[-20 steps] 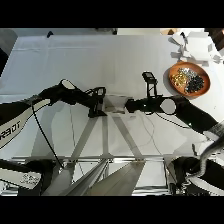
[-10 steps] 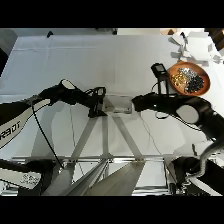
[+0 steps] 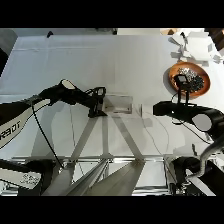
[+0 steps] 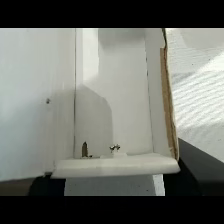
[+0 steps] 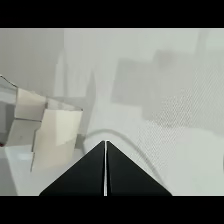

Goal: Fold the box and place the chain.

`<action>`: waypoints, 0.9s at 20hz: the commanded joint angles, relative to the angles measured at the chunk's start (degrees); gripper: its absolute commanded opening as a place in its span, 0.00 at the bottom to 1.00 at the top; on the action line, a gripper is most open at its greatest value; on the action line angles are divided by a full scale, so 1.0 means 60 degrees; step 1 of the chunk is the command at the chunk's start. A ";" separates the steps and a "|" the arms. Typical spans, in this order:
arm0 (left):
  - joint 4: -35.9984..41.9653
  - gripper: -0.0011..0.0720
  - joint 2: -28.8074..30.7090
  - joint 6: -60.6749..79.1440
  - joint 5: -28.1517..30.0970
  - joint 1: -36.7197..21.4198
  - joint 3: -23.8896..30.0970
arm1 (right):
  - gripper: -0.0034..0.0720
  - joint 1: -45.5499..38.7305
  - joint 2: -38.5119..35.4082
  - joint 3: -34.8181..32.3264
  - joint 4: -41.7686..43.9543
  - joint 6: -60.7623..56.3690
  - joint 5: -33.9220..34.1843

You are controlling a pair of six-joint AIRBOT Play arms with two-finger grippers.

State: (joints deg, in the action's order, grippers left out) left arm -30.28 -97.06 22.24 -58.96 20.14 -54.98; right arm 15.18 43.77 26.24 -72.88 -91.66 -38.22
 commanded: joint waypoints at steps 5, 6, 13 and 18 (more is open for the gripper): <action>-0.0007 0.21 0.0000 0.0000 0.0004 -0.0004 0.0000 | 0.04 -0.0412 0.2146 -0.0393 0.3891 0.2339 0.0798; -0.0007 0.21 0.0000 0.0000 0.0004 -0.0004 0.0000 | 0.04 -0.0412 0.2470 -0.0393 0.4022 0.2386 0.0798; -0.0007 0.21 0.0000 0.0000 0.0004 -0.0004 0.0000 | 0.04 -0.0408 0.3439 -0.0382 0.5348 0.3235 0.0841; -0.0007 0.21 0.0000 0.0000 0.0004 -0.0004 0.0000 | 0.04 -0.0412 0.3931 -0.0382 0.6215 0.3880 0.0984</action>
State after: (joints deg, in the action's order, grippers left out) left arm -30.30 -97.06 22.22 -58.96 20.14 -54.98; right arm 12.73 65.47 23.99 -39.53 -70.70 -32.93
